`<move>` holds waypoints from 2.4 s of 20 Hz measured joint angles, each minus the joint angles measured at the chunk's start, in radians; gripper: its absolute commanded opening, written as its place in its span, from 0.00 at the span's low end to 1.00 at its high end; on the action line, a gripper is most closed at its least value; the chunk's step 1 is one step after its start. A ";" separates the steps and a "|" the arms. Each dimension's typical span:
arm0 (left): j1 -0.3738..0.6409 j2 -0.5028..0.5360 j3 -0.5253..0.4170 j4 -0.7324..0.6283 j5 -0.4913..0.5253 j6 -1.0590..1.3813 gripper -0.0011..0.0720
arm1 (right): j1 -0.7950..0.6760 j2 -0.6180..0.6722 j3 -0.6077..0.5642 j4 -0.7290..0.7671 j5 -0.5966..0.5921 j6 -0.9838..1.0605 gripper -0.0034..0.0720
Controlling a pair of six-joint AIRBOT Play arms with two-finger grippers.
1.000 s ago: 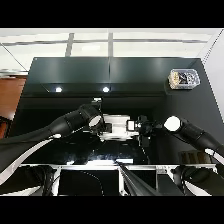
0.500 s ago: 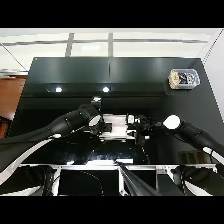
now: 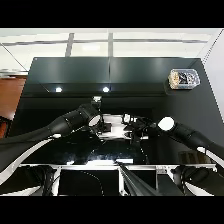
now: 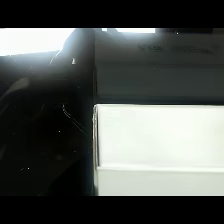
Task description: Fold the box and place the chain.
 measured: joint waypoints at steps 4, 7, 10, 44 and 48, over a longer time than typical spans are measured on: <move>0.000 0.000 0.000 -0.002 0.004 0.000 0.06 | 0.001 -0.002 0.000 0.002 -0.006 0.007 0.62; 0.000 0.000 0.000 -0.002 0.004 -0.001 0.06 | 0.001 -0.002 0.000 0.003 -0.011 0.010 0.20; -0.001 0.000 0.000 -0.005 0.006 -0.001 0.06 | -0.019 0.019 0.000 -0.008 -0.003 0.058 0.11; -0.001 0.000 0.000 -0.001 0.002 0.001 0.06 | -0.338 -0.042 0.029 0.103 0.426 0.966 0.82; -0.001 0.000 0.000 -0.001 -0.001 0.001 0.06 | -0.210 -0.042 0.068 0.023 0.328 1.076 0.68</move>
